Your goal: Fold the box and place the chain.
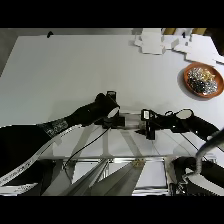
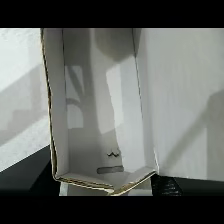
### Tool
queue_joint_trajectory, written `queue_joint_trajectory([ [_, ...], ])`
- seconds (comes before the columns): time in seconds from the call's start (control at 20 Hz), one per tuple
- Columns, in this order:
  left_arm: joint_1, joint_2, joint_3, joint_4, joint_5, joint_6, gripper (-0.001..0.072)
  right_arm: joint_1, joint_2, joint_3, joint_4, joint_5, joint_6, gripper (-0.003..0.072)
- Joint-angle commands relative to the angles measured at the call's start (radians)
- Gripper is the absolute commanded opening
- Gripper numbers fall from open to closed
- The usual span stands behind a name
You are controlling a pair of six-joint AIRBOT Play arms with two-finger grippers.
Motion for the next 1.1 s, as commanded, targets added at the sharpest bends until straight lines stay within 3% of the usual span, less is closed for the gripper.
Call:
queue_joint_trajectory([
  [0.0,-0.001,0.002,0.001,-0.001,-0.002,-0.011,0.0151,0.0,0.0,0.0,0.0,0.002,0.002,0.0296],
  [0.05,0.0,0.002,0.001,-0.002,-0.003,-0.011,0.01,0.0,0.0,0.0,0.0,0.002,0.002,0.0296],
  [0.1,0.0,0.002,0.001,-0.002,-0.005,-0.009,0.0004,0.0,0.0,0.0,0.0,0.002,0.001,0.0296],
  [0.2,0.003,0.002,0.001,-0.003,-0.011,-0.011,0.0002,0.0,0.0,0.0,0.0,0.002,0.001,0.0296],
  [0.3,0.007,0.002,0.001,-0.014,-0.021,-0.01,0.0054,0.0,0.0,0.0,0.0,0.002,0.001,0.0296],
  [0.45,0.025,0.024,0.001,-0.02,-0.068,-0.005,0.0288,0.0,0.0,0.0,0.0,0.002,0.001,0.0296],
  [0.85,0.131,0.21,0.001,-0.072,-0.085,0.324,0.0299,0.0,0.0,0.0,0.0,0.002,0.002,0.0296],
  [1.05,0.175,0.237,0.001,-0.13,-0.107,0.501,0.03,0.0,0.0,0.0,0.0,0.001,0.002,0.0296],
])
